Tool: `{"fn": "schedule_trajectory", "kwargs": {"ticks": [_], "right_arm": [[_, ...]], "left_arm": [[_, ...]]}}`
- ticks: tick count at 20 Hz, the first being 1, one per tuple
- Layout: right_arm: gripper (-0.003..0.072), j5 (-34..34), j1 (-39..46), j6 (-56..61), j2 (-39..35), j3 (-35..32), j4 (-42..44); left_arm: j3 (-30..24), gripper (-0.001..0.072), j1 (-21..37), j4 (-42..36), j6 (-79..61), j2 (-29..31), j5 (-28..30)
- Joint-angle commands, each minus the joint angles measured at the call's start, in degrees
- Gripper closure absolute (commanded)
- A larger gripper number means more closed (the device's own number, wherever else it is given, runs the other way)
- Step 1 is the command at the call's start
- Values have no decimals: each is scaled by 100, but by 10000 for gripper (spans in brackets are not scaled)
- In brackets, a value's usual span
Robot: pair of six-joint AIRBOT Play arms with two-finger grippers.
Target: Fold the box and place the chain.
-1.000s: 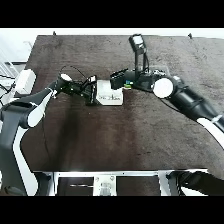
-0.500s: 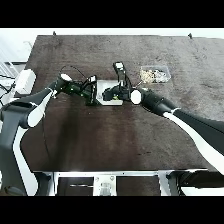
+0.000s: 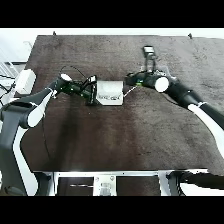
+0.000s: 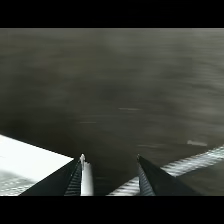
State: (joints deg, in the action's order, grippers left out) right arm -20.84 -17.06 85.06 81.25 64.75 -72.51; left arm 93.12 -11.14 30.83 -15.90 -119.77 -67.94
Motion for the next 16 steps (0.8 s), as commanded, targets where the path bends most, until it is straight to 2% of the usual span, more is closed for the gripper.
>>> {"fn": "schedule_trajectory", "kwargs": {"ticks": [1, 3, 8, 11, 13, 14, 16], "right_arm": [[275, 658, 890, 293, 136, -293, -37], [222, 1067, 1078, 345, 610, -326, 291], [224, 1139, 905, 343, 1915, 350, 868], [228, 973, 857, 369, 2286, 901, 914], [249, 861, 859, 417, 2424, 1108, 911], [282, 857, 892, 490, 2490, 1139, 914], [398, 859, 977, 518, 2629, 1143, 911]], "left_arm": [[2, 238, 0, 0, -2, 4, 0], [2, 238, 0, 0, 0, 4, 0], [2, 238, 0, 0, 0, 4, 0], [2, 238, 0, 0, 0, 4, 0], [2, 238, 0, 0, 0, 4, 0], [2, 238, 0, 0, 0, 4, 0], [2, 238, 0, 0, 0, 4, -2]]}}
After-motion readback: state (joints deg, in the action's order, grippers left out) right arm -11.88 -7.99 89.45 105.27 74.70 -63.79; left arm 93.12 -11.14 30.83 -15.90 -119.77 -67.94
